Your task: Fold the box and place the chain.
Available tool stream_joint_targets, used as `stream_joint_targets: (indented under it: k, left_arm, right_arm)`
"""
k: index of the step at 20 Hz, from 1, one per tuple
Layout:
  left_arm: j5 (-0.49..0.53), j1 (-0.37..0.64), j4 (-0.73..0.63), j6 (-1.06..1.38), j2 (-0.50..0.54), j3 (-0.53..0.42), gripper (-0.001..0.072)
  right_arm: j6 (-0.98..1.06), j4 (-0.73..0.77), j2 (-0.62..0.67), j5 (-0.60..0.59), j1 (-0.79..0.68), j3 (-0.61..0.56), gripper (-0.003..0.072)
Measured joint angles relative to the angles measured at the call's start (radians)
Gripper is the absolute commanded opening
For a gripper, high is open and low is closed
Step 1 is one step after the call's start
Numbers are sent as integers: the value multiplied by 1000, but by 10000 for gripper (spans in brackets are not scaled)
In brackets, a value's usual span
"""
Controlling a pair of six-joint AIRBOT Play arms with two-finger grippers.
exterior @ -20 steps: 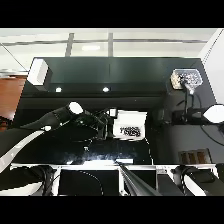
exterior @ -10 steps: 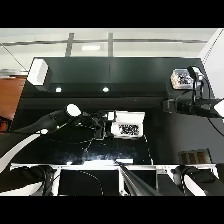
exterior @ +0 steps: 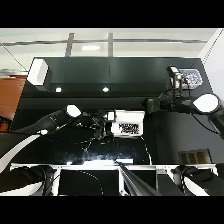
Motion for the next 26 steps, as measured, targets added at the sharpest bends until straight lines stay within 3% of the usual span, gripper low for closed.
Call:
stream_joint_targets:
  k: [4,8,21,26]
  left_arm:
    - [2,0,0,1,0,0,420]
    - [3,0,0,2,0,0,420]
    - [3,0,1,2,0,0,420]
    - [3,0,1,2,0,0,420]
  right_arm:
    - [-381,56,-22,120,23,23,711]
    - [-604,35,-28,215,49,40,711]
    - [-744,-37,0,272,91,23,711]
    - [-815,105,19,184,50,-82,710]
